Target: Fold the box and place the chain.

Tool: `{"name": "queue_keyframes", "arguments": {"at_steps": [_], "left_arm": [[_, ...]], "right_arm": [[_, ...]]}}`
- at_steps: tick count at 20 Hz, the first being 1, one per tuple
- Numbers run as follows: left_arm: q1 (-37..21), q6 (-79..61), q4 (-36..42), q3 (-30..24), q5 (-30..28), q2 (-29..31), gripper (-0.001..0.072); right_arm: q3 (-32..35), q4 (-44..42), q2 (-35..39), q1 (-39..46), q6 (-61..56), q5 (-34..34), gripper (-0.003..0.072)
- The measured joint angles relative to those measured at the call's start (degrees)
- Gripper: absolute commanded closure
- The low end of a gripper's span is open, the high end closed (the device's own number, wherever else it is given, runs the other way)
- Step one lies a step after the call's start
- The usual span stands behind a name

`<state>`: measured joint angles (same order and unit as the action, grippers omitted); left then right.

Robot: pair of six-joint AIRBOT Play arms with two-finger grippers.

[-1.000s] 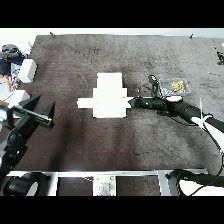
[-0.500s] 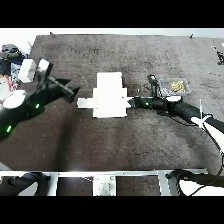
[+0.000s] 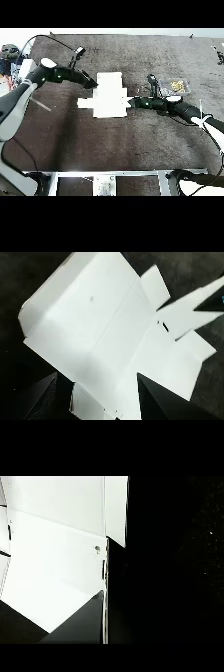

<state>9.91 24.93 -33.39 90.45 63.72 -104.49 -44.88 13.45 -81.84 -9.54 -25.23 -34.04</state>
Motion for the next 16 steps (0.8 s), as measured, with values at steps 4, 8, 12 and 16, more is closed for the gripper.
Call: {"name": "queue_keyframes", "arguments": {"at_steps": [4, 8, 12, 16], "left_arm": [[-0.3, 7.2, -5.2, 13.1, 9.4, -10.4, 0.0160], [-0.4, 8.8, -2.5, 19.2, 15.2, -16.4, 0.0161], [-0.5, 8.7, 0.8, 21.1, 19.5, -19.5, 0.0235], [-0.4, 7.3, 2.8, 21.7, 21.6, -20.5, 0.0379]], "right_arm": [[0.0, 0.0, 0.0, 0.0, 0.6, 0.4, 0.0672], [0.0, 0.0, 0.2, 0.0, 1.2, 0.5, 0.0672], [0.0, 0.0, 0.2, 0.0, 1.4, 0.7, 0.0672], [0.0, 0.0, 0.2, 0.0, 1.5, 0.7, 0.0671]]}}
